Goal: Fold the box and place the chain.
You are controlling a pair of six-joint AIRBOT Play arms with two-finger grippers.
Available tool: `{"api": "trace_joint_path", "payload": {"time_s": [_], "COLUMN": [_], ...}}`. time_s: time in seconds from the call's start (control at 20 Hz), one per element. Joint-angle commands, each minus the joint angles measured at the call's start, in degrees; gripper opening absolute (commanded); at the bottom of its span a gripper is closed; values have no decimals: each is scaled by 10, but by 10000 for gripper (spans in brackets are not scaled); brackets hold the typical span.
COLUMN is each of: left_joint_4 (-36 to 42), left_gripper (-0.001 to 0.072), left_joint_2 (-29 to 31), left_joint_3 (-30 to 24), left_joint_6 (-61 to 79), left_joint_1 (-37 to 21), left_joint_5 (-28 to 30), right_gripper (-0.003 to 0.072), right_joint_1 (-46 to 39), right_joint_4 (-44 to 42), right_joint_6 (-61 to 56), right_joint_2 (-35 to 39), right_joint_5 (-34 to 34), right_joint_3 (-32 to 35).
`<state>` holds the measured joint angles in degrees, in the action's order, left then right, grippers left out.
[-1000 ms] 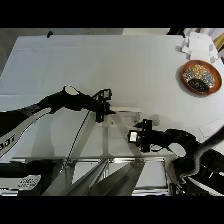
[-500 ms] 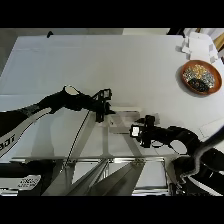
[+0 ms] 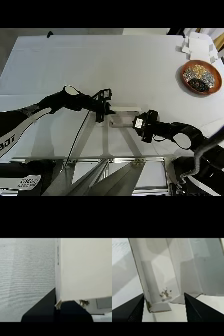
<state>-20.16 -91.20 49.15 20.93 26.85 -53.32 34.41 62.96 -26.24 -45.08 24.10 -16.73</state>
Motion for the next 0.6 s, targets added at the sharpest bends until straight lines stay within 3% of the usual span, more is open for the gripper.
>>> {"api": "trace_joint_path", "payload": {"time_s": [0.0,0.55], "left_joint_4": [0,0], "left_gripper": [11,11], "left_joint_2": [0,0], "left_joint_3": [0,0], "left_joint_6": [0,0], "left_joint_1": [0,0], "left_joint_5": [0,0], "right_gripper": [537,537], "right_joint_1": [-20,-50], "right_joint_4": [-23,-99], "right_joint_6": [46,118], "right_joint_2": [-1,-2], "right_joint_5": [3,-7], "right_joint_3": [-6,-6]}}
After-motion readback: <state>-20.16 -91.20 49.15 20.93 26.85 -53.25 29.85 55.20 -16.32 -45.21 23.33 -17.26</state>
